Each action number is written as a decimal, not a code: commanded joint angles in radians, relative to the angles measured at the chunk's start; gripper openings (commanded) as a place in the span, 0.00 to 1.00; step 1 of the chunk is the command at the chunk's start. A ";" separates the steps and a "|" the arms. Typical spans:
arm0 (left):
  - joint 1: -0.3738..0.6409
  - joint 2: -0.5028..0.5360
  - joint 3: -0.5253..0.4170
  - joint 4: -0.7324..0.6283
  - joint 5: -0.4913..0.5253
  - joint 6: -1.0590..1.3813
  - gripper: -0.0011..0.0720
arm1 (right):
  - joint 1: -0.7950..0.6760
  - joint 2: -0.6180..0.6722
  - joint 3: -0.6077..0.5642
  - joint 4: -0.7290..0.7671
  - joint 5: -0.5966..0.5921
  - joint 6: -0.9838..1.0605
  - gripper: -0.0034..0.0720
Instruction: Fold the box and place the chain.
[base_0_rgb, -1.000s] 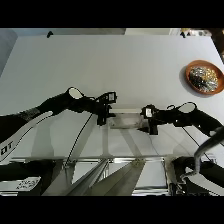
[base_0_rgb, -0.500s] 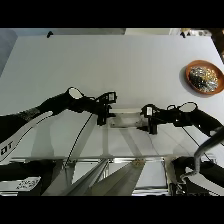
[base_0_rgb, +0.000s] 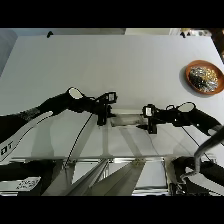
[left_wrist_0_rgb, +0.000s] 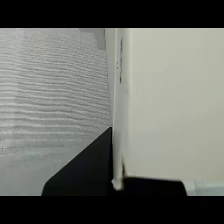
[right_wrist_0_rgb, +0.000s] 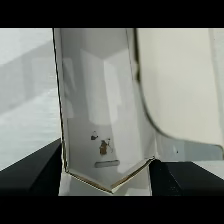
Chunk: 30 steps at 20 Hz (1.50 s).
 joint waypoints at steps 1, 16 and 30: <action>0.001 0.000 0.000 0.001 0.000 0.000 0.03 | 0.000 -0.003 0.000 -0.039 0.008 -0.001 0.65; 0.001 0.000 0.001 0.001 0.000 0.000 0.03 | 0.031 -0.007 0.000 -0.038 0.003 -0.002 0.74; 0.001 0.000 0.001 0.001 0.001 0.000 0.03 | 0.031 -0.023 0.000 -0.046 -0.015 -0.002 0.56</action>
